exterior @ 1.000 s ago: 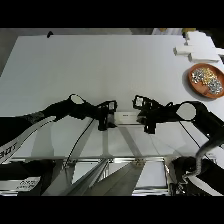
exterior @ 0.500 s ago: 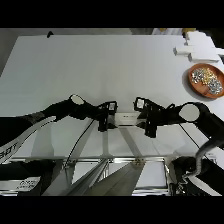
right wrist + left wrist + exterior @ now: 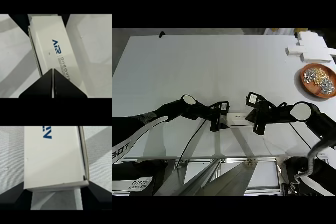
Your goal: Fold the box and place the chain.
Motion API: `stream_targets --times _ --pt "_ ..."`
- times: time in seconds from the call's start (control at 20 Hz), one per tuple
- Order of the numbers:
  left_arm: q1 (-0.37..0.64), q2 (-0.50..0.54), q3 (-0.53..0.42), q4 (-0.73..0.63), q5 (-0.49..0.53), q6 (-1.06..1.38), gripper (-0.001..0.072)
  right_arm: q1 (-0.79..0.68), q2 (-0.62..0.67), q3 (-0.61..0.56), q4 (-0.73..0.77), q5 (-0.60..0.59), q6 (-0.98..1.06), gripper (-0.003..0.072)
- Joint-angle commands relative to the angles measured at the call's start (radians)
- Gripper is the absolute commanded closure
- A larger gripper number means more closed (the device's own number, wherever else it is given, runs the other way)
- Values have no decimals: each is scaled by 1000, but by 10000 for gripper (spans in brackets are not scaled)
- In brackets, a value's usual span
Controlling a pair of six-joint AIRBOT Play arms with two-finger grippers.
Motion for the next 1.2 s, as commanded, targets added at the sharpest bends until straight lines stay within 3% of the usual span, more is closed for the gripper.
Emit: stream_targets --times 0.0,0.25,0.9,1.15 --pt "0 0 0 0 1 0 677 1 -34 -1 6 31 6 669" --pt "0 0 0 0 1 0 677 1 -46 -2 3 71 4 669" --pt "0 0 0 0 1 0 677 1 -53 -74 -26 3 3 669" --pt "0 0 0 0 1 0 677 1 -18 -70 78 -59 1 668"
